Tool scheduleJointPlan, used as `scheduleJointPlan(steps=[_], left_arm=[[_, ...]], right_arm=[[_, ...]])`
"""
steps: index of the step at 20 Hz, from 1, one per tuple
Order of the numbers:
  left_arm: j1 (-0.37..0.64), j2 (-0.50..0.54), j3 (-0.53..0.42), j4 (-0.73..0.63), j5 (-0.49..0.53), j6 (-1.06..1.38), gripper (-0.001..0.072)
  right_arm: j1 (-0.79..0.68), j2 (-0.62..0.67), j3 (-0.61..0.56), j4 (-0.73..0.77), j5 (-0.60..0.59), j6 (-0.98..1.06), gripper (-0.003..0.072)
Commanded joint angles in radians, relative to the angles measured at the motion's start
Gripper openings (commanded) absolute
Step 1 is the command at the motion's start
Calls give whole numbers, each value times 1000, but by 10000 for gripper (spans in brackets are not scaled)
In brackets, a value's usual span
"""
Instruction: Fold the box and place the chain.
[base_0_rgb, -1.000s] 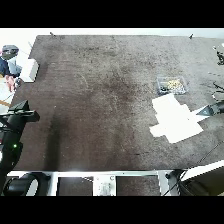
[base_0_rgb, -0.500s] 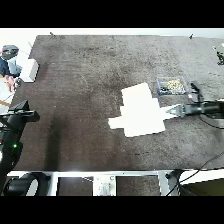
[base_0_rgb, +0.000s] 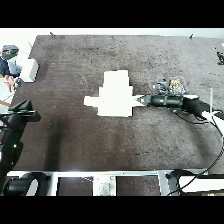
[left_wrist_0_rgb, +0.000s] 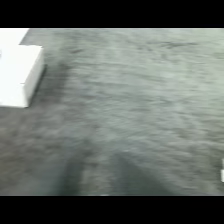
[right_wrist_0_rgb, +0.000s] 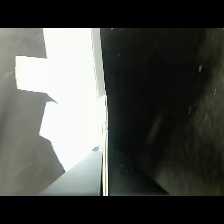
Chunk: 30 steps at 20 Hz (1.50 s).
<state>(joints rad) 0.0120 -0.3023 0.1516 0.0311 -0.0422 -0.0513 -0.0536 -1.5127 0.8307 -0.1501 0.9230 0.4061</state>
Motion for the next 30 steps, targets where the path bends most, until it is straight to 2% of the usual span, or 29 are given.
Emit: scheduleJointPlan(steps=[1,3,5,11,15,19,21,25,27,30], left_arm=[[0,-11,31,-6,-175,8,472],[0,-66,98,-19,-236,8,473],[0,-176,185,-19,-266,8,474],[0,-681,506,-7,-475,46,474],[0,-1020,790,38,-731,30,485],[0,-1300,1109,220,-927,-186,502],[0,-1417,1261,290,-1007,-272,502],[0,-1646,1533,329,-1269,-379,503],[-3,-1727,1618,330,-1308,-399,503],[-7,-1778,1684,328,-1334,-397,503]], right_arm=[[116,-11,10,46,-187,-67,10],[130,-19,28,46,-186,-114,10],[130,-19,35,23,-192,-137,10],[130,-26,35,7,-194,-145,11],[130,-26,35,7,-196,-150,10],[129,-26,29,2,-198,-166,10],[129,-26,26,37,-198,-228,9],[138,-6,-27,229,-161,-410,7],[147,10,-45,282,-182,-455,8],[149,7,-58,282,-187,-455,7]])
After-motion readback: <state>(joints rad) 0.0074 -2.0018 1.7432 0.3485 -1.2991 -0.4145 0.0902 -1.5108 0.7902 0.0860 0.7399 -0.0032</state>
